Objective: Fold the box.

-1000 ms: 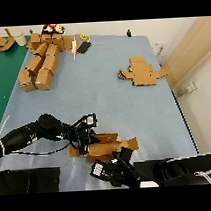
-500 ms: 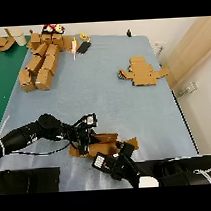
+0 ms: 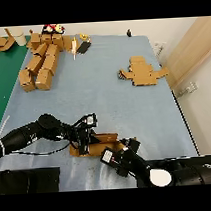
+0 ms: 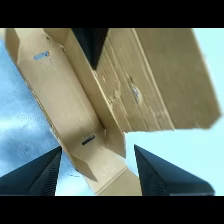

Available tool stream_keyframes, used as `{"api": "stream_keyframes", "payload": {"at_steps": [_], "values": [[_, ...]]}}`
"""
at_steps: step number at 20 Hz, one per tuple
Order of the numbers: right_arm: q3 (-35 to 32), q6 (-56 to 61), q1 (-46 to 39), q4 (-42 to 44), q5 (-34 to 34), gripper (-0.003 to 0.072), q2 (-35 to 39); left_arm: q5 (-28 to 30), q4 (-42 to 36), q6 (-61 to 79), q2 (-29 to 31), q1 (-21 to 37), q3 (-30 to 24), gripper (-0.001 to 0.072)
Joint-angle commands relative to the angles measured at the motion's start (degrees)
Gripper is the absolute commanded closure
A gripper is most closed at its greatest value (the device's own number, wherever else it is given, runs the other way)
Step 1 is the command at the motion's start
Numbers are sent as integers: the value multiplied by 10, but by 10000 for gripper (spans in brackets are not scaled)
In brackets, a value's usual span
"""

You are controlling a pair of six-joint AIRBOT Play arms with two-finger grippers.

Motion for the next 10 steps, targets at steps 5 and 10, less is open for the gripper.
{"api": "stream_keyframes", "payload": {"at_steps": [5, 10], "values": [[-53, -113, -107, -1, 105, -20, 90, 0, 0, 0, 0, 0, 0, 698], [-53, -333, -236, 142, 231, -20, 93, 0, 0, 0, 0, 0, 0, 697]]}}
